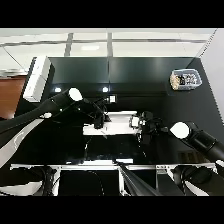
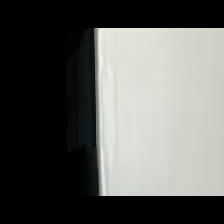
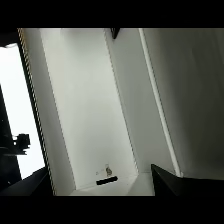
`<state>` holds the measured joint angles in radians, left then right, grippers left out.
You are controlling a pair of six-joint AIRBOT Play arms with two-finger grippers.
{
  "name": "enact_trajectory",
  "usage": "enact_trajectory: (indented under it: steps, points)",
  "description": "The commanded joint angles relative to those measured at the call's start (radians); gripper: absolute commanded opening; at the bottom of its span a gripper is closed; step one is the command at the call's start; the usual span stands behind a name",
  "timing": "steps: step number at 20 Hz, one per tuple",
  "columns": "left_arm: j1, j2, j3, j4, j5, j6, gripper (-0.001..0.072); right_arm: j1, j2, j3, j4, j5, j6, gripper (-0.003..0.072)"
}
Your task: Fold the box and place the chain.
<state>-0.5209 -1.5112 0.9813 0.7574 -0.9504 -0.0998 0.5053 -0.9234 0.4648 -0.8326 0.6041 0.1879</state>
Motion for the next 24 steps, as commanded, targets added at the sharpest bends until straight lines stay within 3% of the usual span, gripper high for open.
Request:
enact_trajectory:
  steps: [1,10,17,20,24]
  points:
    - [-0.015,0.0,0.0,0.024,0.03,-0.004,0.0023,-0.021,0.0,0.006,0.013,-0.003,-0.002,0.0689]
    - [-0.039,0.001,0.0,0.08,0.026,-0.001,0.0023,-0.079,-0.016,0.006,0.027,-0.003,-0.038,0.0689]
    - [-0.038,0.002,0.0,0.08,0.002,-0.002,0.0023,-0.146,-0.12,0.007,0.29,0.007,-0.27,0.0689]
    - [-0.038,0.002,0.0,0.08,-0.002,-0.002,0.0023,-0.222,-0.143,0.009,0.406,0.152,-0.438,0.0688]
    - [-0.039,0.002,0.0,0.08,-0.002,-0.002,0.0023,-0.227,-0.218,0.009,0.42,0.183,-0.541,0.0688]
